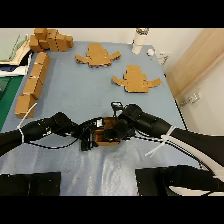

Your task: Fold the box.

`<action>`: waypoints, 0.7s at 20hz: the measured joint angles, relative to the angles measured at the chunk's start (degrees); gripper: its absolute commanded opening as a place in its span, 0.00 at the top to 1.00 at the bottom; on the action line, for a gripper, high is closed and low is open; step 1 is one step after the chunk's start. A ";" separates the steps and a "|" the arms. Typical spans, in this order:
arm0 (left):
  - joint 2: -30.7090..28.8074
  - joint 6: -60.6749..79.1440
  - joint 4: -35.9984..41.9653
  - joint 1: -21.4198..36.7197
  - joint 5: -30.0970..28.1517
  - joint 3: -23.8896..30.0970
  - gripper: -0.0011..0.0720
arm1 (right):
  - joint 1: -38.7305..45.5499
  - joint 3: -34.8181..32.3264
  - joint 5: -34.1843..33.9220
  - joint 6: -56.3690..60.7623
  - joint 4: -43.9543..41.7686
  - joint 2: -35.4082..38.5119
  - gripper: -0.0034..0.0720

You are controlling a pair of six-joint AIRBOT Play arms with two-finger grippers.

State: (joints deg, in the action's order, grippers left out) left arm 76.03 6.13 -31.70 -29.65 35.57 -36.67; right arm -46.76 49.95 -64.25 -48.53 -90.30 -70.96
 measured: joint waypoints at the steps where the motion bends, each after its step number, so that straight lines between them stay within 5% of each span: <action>1: 0.00 0.00 0.00 0.00 0.00 0.00 0.27 | -0.35 0.66 -0.61 1.03 0.66 -1.05 0.38; 3: 0.00 0.00 0.00 0.00 0.00 0.00 0.27 | -0.72 1.44 -1.42 2.32 1.68 -2.56 0.43; 8: 0.00 0.00 0.00 0.00 0.00 0.00 0.27 | -1.09 2.14 -2.89 4.42 3.50 -4.46 0.95; 11: 0.00 -0.04 0.02 0.00 -0.02 0.00 0.27 | -1.16 2.29 -2.73 4.96 3.56 -4.92 0.95; 12: 0.00 -0.04 0.02 0.00 -0.02 0.00 0.27 | -1.16 2.29 -2.75 4.96 3.58 -4.98 0.82; 13: 0.00 0.00 0.00 0.00 -0.02 0.00 0.27 | -1.20 2.27 -2.69 4.76 3.80 -5.05 0.54; 14: 0.00 0.04 -0.04 0.00 -0.02 0.00 0.27 | -1.22 2.23 -2.45 4.61 3.74 -5.25 0.44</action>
State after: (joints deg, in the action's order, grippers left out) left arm 76.03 6.17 -31.75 -29.65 35.55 -36.67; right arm -47.99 52.18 -66.70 -43.92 -86.56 -76.20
